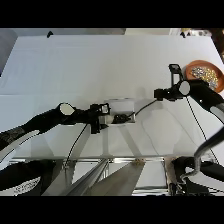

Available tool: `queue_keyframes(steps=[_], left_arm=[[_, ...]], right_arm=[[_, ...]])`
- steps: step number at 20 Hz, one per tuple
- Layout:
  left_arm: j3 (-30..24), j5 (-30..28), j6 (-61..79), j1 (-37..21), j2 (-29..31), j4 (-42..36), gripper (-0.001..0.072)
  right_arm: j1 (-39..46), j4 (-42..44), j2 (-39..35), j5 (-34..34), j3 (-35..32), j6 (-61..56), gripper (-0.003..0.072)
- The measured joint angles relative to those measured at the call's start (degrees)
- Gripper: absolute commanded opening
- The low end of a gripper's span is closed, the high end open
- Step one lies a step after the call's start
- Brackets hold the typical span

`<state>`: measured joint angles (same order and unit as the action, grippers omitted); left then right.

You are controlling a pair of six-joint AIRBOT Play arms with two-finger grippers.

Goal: Fold the box and place the chain.

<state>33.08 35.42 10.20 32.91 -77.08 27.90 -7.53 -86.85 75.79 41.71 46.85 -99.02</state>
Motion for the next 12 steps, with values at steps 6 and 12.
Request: queue_keyframes(steps=[6,12], left_arm=[[0.0,0.0,0.0,0.0,0.0,0.0,0.0011],[0.0,0.0,0.0,0.0,0.0,0.0,0.0011]], right_arm=[[0.2,-0.2,3.1,-0.7,0.0,-0.2,0.0168],[0.2,-0.3,3.8,-0.7,0.1,-0.3,0.0016]])
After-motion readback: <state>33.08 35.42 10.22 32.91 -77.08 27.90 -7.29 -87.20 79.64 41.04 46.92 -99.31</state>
